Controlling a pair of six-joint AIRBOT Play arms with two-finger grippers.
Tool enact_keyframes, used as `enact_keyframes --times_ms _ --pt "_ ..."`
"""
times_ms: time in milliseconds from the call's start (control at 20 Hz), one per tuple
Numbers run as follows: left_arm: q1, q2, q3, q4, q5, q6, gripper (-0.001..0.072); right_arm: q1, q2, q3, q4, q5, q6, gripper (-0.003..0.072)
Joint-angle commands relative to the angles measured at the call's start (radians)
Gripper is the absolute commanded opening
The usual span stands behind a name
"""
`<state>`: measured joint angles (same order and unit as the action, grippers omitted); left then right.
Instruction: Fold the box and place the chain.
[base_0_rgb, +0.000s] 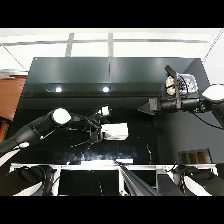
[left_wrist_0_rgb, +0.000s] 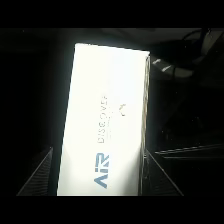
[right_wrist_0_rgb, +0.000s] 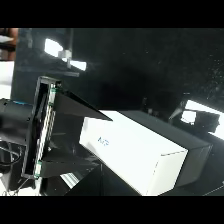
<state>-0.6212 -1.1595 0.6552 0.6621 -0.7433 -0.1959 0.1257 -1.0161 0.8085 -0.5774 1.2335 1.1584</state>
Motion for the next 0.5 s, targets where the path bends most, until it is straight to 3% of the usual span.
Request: enact_keyframes --times_ms 0,450 --pt "-0.013 -0.022 0.008 0.003 0.006 0.009 0.0719 0.0 0.0 0.001 -0.02 0.0 0.0 0.0023" --pt "-0.035 -0.088 0.008 0.008 0.023 0.009 0.072 0.0 0.001 0.001 -0.026 -0.004 0.0 0.0023"
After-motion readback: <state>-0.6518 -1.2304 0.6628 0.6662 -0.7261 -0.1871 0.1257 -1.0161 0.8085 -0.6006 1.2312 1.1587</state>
